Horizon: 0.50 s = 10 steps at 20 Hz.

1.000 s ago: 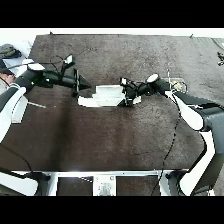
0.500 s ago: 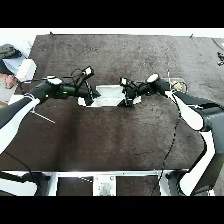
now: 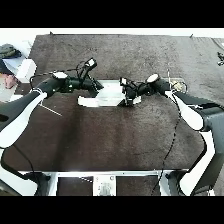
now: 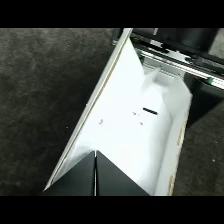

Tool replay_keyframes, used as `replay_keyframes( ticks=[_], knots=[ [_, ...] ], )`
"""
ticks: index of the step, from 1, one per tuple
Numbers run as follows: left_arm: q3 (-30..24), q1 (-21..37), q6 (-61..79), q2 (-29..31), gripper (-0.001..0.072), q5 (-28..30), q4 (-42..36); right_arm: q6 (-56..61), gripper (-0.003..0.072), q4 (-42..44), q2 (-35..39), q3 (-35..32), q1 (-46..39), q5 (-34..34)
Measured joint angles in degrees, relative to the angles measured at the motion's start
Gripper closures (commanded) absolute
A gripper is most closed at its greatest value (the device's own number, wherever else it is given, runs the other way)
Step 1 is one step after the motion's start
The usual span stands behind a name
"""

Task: Fold the box and place the chain.

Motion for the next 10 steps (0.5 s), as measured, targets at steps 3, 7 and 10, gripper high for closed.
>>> replay_keyframes(
  ticks=[3, 7, 10],
  knots=[
    [1.18, 0.00, -1.33, -2.34, 0.0699, 1.05, 0.02, 0.11, 0.0378, 0.00, 0.00, 0.00, 0.00, 0.00],
    [1.60, 0.00, -2.12, -4.24, 0.0699, 2.45, 0.22, 0.11, 0.0378, 0.02, 0.00, 0.00, 0.00, 0.00],
    [1.64, -0.02, -2.38, -4.68, 0.0699, 3.06, 0.39, 0.09, 0.0378, 0.00, 0.00, 0.00, 0.00, 0.00]
  ],
)
